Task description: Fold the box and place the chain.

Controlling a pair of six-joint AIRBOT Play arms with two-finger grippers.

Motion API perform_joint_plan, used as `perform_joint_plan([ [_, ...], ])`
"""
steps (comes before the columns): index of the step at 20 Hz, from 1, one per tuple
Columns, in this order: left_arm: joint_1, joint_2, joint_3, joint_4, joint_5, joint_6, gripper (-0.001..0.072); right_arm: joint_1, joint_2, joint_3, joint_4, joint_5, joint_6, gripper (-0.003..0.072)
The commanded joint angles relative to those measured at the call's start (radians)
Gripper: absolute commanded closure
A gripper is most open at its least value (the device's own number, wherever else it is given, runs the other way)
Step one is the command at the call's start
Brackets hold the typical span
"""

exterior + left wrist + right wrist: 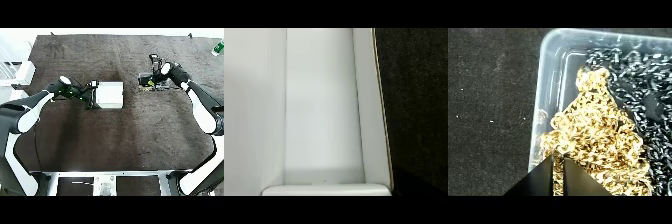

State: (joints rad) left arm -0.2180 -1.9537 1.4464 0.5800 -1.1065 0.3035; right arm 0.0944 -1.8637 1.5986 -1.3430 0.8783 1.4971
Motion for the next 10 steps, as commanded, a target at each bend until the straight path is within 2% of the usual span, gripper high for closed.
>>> perform_joint_plan([
  [1,0.0,0.0,0.0,0.0,0.0,0.0,0.0182,0.002,0.0,0.013,-0.002,0.005,-0.01,0.0674],
  [5,0.0,0.0,0.0,0.001,0.0,0.0,0.0182,0.003,0.021,0.069,-0.003,0.055,-0.01,0.0675],
  [10,0.0,0.0,0.0,0.001,0.002,0.0,0.0182,0.002,0.164,0.078,-0.057,0.145,-0.011,0.0675],
])
